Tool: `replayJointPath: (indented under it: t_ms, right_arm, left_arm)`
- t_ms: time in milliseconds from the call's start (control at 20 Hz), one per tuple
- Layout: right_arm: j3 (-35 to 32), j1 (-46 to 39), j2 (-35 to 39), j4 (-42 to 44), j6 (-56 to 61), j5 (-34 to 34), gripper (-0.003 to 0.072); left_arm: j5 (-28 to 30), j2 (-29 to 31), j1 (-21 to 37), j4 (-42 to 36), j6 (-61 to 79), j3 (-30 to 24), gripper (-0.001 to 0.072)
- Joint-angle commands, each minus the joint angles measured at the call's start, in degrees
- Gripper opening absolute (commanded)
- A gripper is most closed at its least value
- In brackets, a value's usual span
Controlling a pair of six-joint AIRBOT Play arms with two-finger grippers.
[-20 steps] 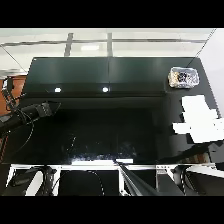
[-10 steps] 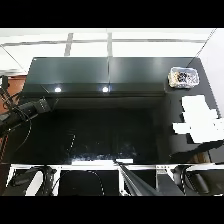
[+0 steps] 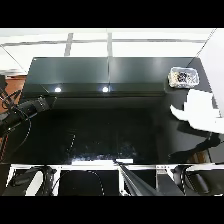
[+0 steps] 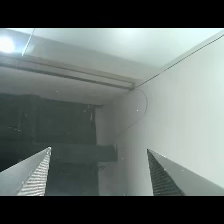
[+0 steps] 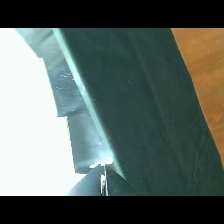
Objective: Fold the box and place the chain.
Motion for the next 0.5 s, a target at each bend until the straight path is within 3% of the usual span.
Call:
replayJointPath:
  t_ms: [0,300,450]
  right_arm:
    - [-3.1,-0.2,5.9,2.3,-0.4,-0.3,0.0016]
    - [-19.7,3.1,21.4,13.7,-0.3,-2.3,0.0016]
    - [-30.5,8.1,31.8,15.1,0.9,-5.4,0.0016]
  left_arm:
    - [-0.1,0.0,0.0,0.0,0.0,0.0,0.0706]
    - [-0.2,0.0,0.0,0.0,-0.1,0.0,0.0706]
    - [-0.2,0.0,0.0,0.0,-0.2,0.0,0.0706]
